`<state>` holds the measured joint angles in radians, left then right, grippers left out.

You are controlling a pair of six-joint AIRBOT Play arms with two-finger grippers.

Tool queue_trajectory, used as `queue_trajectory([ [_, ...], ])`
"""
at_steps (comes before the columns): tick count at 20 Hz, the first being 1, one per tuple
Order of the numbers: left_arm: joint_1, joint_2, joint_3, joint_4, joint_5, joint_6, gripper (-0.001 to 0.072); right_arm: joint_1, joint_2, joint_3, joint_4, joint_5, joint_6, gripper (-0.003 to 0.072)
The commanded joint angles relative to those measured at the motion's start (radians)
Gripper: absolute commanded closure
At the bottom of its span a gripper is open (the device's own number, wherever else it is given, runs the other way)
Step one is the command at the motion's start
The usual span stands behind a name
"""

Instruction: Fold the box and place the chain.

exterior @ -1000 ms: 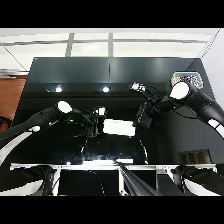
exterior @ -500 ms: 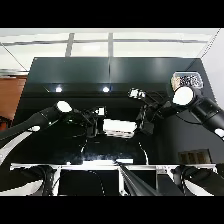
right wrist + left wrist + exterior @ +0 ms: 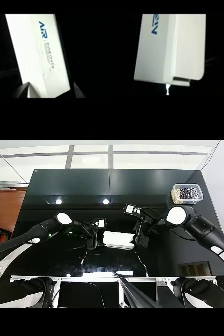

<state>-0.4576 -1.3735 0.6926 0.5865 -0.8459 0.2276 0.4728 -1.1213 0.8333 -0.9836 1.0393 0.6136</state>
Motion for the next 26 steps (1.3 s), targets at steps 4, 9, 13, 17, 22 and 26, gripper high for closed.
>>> queue_trajectory([
  [4,0.000,0.000,0.001,0.000,0.000,0.000,0.0310,0.010,-0.001,-0.016,0.000,0.004,0.000,0.0270],
  [9,0.000,0.000,0.001,0.000,0.000,0.000,0.0310,0.010,-0.001,-0.016,0.000,0.008,0.000,0.0491],
  [13,0.000,0.000,0.001,0.000,0.000,0.000,0.0310,0.010,-0.001,-0.016,0.002,0.012,0.010,0.0473],
  [17,0.000,0.000,0.001,0.000,0.000,0.001,0.0310,0.010,-0.001,-0.029,0.006,0.014,0.019,0.0469],
  [22,0.000,0.000,0.001,0.000,0.000,0.001,0.0310,0.010,-0.001,-0.030,0.007,0.011,0.049,0.0299],
  [26,0.000,0.000,0.001,0.000,0.000,0.000,0.0310,0.010,-0.001,-0.031,0.007,0.011,0.049,0.0299],
])
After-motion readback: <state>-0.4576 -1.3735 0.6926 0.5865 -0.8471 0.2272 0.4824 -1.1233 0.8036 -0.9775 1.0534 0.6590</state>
